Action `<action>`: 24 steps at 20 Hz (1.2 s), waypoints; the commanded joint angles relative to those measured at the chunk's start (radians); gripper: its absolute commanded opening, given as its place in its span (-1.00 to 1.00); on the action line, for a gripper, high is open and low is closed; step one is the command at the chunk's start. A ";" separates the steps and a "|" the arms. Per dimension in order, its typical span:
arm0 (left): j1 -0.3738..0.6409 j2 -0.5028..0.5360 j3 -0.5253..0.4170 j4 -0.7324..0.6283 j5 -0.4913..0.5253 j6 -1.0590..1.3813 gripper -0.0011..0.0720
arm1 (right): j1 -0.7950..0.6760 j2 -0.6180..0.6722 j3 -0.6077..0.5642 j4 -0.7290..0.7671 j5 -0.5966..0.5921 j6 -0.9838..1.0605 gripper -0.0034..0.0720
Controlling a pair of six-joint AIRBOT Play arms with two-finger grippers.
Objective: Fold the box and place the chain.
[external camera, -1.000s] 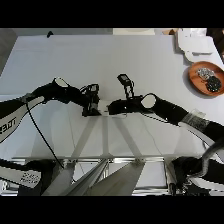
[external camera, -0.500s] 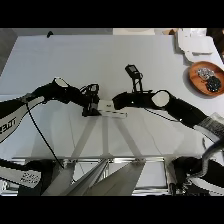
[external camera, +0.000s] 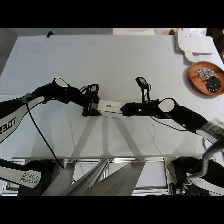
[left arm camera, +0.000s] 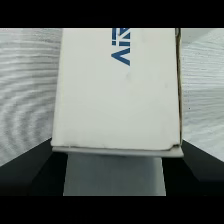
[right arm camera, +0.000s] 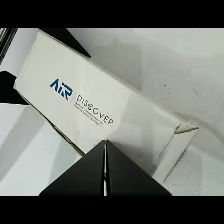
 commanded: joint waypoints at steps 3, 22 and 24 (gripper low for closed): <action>0.001 0.001 0.000 -0.001 0.000 -0.003 -0.26 | -0.001 0.040 -0.014 0.000 -0.028 -0.005 -0.88; 0.001 0.001 0.000 -0.001 0.000 -0.003 -0.26 | -0.001 0.677 0.057 -0.851 0.756 0.474 -0.87; 0.001 0.001 0.000 -0.001 0.000 -0.003 -0.26 | -0.001 0.677 0.057 -1.083 0.785 0.607 -0.87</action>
